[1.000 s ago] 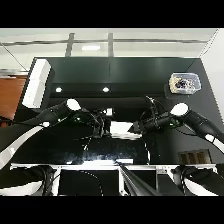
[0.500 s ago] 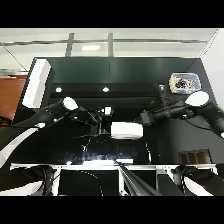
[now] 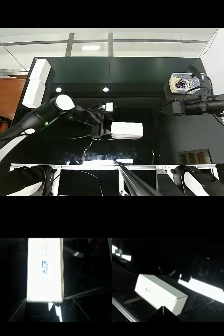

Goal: Fold the box and place the chain.

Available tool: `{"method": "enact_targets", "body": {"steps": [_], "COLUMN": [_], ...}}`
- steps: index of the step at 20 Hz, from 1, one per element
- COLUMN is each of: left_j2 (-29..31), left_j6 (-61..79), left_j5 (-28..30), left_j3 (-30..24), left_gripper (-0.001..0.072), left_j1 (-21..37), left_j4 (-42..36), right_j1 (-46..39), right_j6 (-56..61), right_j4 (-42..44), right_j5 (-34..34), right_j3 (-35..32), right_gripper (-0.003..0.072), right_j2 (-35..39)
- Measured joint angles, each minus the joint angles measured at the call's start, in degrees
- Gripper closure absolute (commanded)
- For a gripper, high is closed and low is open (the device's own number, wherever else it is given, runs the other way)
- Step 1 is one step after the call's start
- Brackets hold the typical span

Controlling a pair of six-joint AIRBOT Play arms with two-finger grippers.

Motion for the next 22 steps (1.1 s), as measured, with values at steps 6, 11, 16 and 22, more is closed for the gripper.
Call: {"method": "enact_targets", "body": {"steps": [6,11,16,22], "left_j2": [-8.0,-12.7,-13.9,-14.3], "left_j6": [-8.3,-11.0,-11.9,-12.1], "left_j5": [7.3,7.8,6.2,5.0], "left_j3": [7.3,11.0,11.8,12.0], "left_gripper": [0.0009,0.0009,0.0009,0.0009], "left_j1": [-7.5,-9.1,-9.4,-9.8], "left_j4": [-0.6,-0.7,-0.7,-0.5], "right_j1": [-2.8,-3.2,-3.3,-3.3], "right_j6": [-0.2,-1.0,-1.5,-1.7], "right_j4": [-0.8,-0.9,-1.0,-1.1], "right_j5": [0.3,0.5,0.6,0.6], "right_j3": [0.1,0.1,0.1,0.1], "right_gripper": [0.0677,0.0678,0.0677,0.0678], "right_j2": [0.4,0.5,0.5,0.5]}}
